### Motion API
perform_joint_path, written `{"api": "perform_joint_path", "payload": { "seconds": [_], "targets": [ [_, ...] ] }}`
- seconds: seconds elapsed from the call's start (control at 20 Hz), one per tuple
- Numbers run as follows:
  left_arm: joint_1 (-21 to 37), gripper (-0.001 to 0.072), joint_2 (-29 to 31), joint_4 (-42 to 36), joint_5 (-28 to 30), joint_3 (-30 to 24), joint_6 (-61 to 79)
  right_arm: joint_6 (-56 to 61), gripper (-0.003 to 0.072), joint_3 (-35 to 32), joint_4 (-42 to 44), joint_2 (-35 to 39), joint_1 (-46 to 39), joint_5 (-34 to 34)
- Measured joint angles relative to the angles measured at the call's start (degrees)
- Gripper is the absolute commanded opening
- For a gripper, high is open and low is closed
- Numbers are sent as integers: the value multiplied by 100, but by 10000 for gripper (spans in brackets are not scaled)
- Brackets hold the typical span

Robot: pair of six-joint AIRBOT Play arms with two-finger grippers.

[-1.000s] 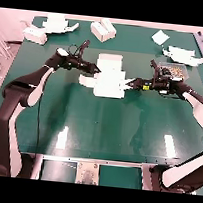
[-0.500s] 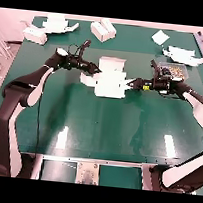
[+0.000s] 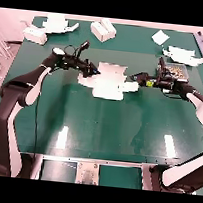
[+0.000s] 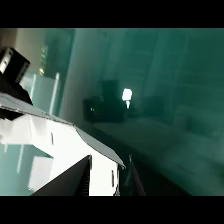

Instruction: Fold the box and place the chain.

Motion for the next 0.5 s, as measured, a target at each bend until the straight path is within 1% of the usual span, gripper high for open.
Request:
{"api": "perform_joint_path", "payload": {
  "seconds": [0.25, 0.5],
  "targets": [
    [103, 19, -2, -503, -136, -415, 1008, -245, 295, 0, 579, 0, -122, 2],
    [109, 20, -22, -715, -103, -595, 1569, -332, 295, 0, 756, 0, -186, 4]
  ]
}}
